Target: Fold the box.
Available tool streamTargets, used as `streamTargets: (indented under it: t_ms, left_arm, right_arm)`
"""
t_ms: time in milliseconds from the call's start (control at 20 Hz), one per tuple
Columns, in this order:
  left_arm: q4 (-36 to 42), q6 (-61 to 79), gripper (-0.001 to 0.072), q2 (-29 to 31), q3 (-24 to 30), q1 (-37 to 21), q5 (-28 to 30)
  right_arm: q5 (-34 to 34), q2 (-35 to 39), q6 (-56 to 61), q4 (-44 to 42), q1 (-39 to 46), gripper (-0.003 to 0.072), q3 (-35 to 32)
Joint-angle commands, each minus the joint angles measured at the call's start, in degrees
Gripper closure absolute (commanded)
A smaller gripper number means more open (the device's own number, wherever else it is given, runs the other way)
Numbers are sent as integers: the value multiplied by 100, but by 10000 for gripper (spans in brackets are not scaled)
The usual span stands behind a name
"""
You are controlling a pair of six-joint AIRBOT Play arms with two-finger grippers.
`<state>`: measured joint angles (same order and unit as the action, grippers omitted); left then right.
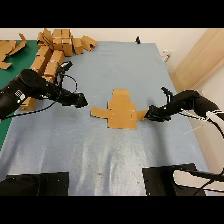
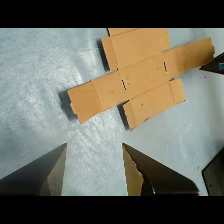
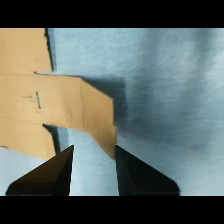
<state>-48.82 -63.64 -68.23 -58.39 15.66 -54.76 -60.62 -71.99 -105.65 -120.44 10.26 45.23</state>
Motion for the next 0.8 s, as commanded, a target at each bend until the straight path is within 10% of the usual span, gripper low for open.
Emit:
streamTargets:
  t_ms: [0,500,750]
  left_arm:
    - [-4,24,164,0,26,-4,0]
    - [-4,24,164,-7,26,-4,13]
    - [-4,24,165,-7,26,-4,9]
  right_arm:
    - [166,11,83,262,-37,306,188]
    - [31,-833,-883,-968,-251,354,315]
    - [7,-839,-1091,-999,-304,626,402]
